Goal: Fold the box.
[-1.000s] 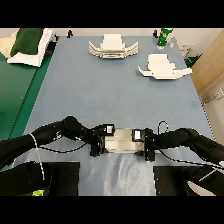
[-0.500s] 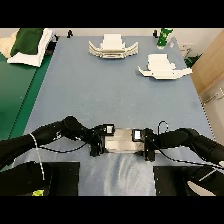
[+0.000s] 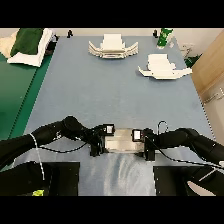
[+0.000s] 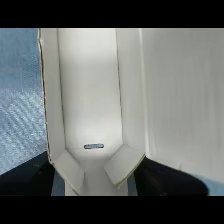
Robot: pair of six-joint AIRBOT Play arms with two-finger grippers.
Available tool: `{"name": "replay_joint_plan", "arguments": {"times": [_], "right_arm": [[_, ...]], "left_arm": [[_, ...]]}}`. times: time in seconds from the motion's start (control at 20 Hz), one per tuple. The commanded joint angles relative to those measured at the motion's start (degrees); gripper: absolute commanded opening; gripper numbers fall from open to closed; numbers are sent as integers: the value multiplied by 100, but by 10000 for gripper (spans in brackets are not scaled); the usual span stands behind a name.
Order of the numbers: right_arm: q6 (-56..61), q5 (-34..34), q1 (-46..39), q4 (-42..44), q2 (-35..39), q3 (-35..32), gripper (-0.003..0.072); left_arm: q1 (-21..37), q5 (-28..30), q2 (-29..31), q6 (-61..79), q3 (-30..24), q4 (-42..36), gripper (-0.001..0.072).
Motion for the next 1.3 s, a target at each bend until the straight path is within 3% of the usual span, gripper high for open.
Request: {"name": "replay_joint_plan", "arguments": {"times": [0.0,0.15,0.3,0.35,0.4,0.45,0.6,0.8,0.85,0.9,1.0,1.15,1.25], "right_arm": [[654,-87,-2,-323,44,66,720],[1563,-518,-2,-1158,278,223,720],[2302,-1475,-2,-1652,673,514,720],[2568,-1751,-2,-1690,841,623,720],[2813,-1956,-2,-1692,1008,715,720],[3064,-2138,-2,-1687,1191,807,720],[3777,-2553,0,-1499,1670,1069,711],[4564,-2490,0,-452,1952,1110,503],[5077,-2382,2,-20,1895,1110,228],[5611,-2214,17,306,1781,1110,74],[6258,-1668,173,514,1443,1110,6],[6494,-138,732,1237,684,1143,6],[6776,643,975,1161,151,1344,6]], "left_arm": [[-2,13,-4,0,2,0,482],[-2,116,-4,-7,0,0,481],[-2,326,-4,-4,2,-2,483],[-2,337,-4,-4,0,-2,512],[-2,332,-4,-4,0,-2,608],[-2,332,-4,-4,2,-2,634],[-2,330,-4,-4,0,-2,632],[-2,299,-4,-7,0,0,604],[-2,295,-4,-7,0,0,605],[-2,293,-4,-7,0,0,605],[-2,295,-4,-4,0,0,604],[-2,295,-4,-4,0,0,605],[-2,293,-4,-4,0,0,604]]}}
